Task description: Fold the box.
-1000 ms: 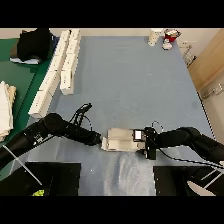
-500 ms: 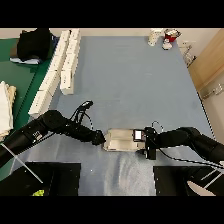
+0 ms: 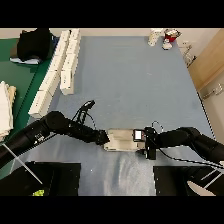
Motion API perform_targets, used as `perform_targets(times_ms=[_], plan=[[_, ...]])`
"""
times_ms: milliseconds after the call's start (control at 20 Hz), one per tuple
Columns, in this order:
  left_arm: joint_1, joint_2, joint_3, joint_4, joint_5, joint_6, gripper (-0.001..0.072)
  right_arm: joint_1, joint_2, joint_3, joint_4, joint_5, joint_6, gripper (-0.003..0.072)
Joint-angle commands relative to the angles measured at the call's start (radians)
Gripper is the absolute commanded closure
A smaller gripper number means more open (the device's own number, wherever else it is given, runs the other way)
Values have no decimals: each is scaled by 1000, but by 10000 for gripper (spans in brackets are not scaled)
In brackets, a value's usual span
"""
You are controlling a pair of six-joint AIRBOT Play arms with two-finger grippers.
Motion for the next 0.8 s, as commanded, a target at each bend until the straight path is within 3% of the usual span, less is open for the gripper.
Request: perform_targets(times_ms=[0, 350, 700, 750], plan=[[-101, -3, 12, 147, 99, -231, 187, 1, 0, 0, 0, 0, 0, 176], [-296, -146, 142, 432, 78, -634, 189, 1, 0, 1, 0, 1, 0, 177], [-405, -262, 277, 568, -31, -929, 189, 1, 0, 0, 0, 0, 0, 177], [-418, -273, 290, 586, -57, -962, 220, 1, 0, 1, 0, 0, 0, 177]])
